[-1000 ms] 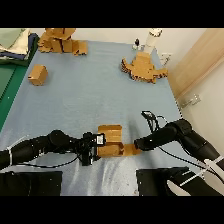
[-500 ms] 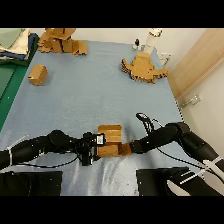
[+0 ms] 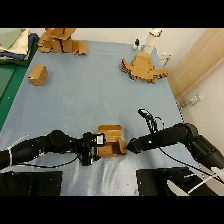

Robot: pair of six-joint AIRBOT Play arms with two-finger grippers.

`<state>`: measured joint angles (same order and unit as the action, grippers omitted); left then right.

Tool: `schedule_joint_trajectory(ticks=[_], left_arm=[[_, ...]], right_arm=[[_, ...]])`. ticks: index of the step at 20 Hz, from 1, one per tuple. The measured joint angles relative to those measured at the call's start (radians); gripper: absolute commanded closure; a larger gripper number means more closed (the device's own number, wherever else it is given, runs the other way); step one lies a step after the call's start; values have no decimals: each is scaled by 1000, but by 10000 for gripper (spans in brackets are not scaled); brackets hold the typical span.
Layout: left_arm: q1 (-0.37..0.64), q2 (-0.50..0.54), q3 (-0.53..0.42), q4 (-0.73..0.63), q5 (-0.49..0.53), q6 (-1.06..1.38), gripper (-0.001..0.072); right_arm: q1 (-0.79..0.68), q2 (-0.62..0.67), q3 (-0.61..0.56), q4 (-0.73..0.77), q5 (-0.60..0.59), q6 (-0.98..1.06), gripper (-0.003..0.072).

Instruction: Fold the box.

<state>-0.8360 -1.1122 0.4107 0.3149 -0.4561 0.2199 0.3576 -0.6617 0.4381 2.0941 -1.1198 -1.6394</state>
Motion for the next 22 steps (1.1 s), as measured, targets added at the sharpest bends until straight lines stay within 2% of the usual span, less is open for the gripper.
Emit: schedule_joint_trajectory(ticks=[2,5,8,11,17,22], left_arm=[[0,0,0,0,0,0,346],[0,0,0,0,0,0,346],[0,0,0,0,0,0,346],[0,0,0,0,0,0,346],[0,0,0,0,0,0,346],[0,0,0,0,0,0,346]], right_arm=[[0,2,6,9,-2,-1,244],[26,-10,11,23,10,-3,240],[91,-48,15,27,71,0,241],[162,-105,45,-28,122,59,246],[355,-224,164,-283,118,411,246],[540,-347,271,-465,30,764,246]])
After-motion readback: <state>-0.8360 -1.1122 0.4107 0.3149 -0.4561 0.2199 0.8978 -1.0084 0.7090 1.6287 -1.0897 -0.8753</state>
